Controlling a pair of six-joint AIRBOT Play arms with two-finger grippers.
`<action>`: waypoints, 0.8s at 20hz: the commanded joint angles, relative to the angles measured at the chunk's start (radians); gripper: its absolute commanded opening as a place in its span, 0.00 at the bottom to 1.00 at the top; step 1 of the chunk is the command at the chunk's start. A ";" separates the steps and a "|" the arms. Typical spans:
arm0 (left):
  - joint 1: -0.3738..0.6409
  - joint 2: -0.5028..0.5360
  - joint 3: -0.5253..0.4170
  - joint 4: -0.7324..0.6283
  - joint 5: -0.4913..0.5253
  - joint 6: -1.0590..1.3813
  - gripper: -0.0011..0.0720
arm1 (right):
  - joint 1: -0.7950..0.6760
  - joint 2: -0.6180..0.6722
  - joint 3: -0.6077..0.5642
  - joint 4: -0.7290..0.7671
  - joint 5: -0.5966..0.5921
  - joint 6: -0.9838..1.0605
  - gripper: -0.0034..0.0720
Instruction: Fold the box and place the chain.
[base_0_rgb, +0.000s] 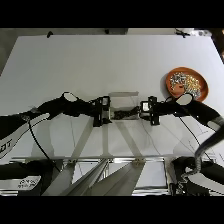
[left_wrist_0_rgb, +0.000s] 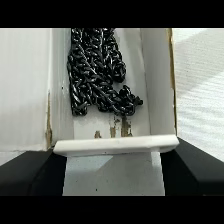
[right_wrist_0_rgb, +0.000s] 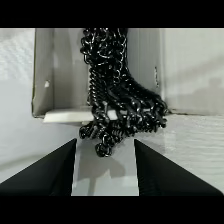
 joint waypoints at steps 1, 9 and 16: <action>0.000 -0.001 0.000 0.000 0.000 0.000 0.39 | 0.000 -0.024 0.000 0.090 -0.023 -0.018 0.58; 0.000 -0.001 0.000 0.000 0.000 0.000 0.39 | -0.001 -0.024 0.000 0.105 -0.014 -0.012 0.27; 0.000 -0.001 0.000 0.000 0.000 0.000 0.39 | -0.001 -0.007 0.000 -0.101 -0.021 0.227 0.06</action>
